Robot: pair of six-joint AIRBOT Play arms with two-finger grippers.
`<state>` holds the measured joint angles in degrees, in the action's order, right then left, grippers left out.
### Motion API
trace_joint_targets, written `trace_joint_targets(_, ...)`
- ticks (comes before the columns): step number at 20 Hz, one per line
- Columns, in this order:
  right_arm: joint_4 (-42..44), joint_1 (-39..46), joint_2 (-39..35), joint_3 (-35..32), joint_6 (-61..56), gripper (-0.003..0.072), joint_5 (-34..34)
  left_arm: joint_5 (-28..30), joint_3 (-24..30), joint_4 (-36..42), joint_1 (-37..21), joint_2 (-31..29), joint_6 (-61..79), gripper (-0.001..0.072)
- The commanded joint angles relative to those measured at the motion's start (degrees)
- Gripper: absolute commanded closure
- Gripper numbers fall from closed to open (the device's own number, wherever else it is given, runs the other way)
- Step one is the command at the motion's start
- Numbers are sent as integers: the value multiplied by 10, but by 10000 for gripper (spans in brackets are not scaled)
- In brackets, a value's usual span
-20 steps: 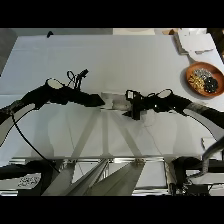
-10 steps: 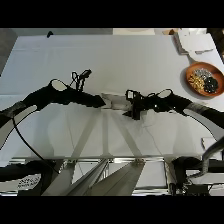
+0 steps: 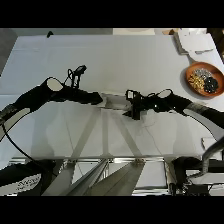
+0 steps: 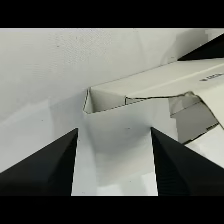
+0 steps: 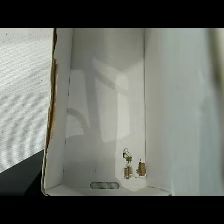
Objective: Fold the box and place the chain.
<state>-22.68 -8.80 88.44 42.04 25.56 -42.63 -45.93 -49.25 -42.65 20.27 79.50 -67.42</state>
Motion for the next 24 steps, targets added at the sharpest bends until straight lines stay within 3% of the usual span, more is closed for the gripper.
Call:
trace_joint_targets(1, 0, 0, 0, 0, 0, 298, 0, 1, -1, -7, 6, -4, -25, 194)
trace_joint_targets(9, 0, 0, 0, 0, 0, 298, 0, 19, -1, -64, 39, -3, -66, 195)
trace_joint_targets(15, 0, 0, 0, 0, 0, 298, 0, 94, -1, -89, 77, -3, -120, 196)
trace_joint_targets(24, 0, 0, 0, 0, 0, 298, 0, 54, -16, -89, 84, -3, -130, 217)
